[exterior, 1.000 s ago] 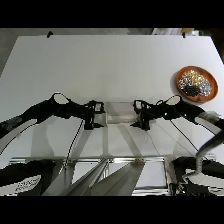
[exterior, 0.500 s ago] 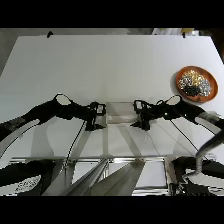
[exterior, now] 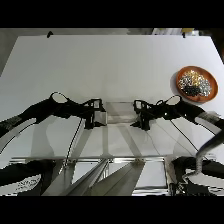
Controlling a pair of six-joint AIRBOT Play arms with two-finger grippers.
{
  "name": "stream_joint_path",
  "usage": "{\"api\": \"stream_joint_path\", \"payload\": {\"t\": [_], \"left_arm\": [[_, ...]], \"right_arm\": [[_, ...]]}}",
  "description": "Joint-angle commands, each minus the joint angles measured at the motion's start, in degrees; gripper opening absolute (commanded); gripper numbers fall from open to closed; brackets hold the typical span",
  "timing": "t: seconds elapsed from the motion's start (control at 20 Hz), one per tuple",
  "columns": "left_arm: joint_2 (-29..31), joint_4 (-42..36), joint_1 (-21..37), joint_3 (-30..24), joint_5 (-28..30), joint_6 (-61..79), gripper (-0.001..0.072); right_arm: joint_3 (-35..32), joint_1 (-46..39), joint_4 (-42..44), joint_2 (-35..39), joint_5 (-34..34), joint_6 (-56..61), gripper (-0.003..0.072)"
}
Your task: Fold the box and place the chain.
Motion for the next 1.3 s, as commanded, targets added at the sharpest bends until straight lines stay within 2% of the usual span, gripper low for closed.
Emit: {"api": "stream_joint_path", "payload": {"t": [0.0, 0.55, 1.25], "left_arm": [[0.09, -0.04, 0.13, 0.0, -0.28, 0.81, 0.0712], [-1.7, -3.91, -1.95, 0.0, 0.98, 0.81, 0.0715], [-5.51, -7.8, -4.72, 0.02, 5.57, 5.07, 0.0693]], "right_arm": [[0.0, 0.0, -0.02, 0.02, 0.04, -0.04, 0.0339], [0.0, 0.0, -0.02, 0.02, 0.04, -0.02, 0.0339], [0.0, 0.0, -0.02, 0.02, 0.04, -0.02, 0.0339]]}}
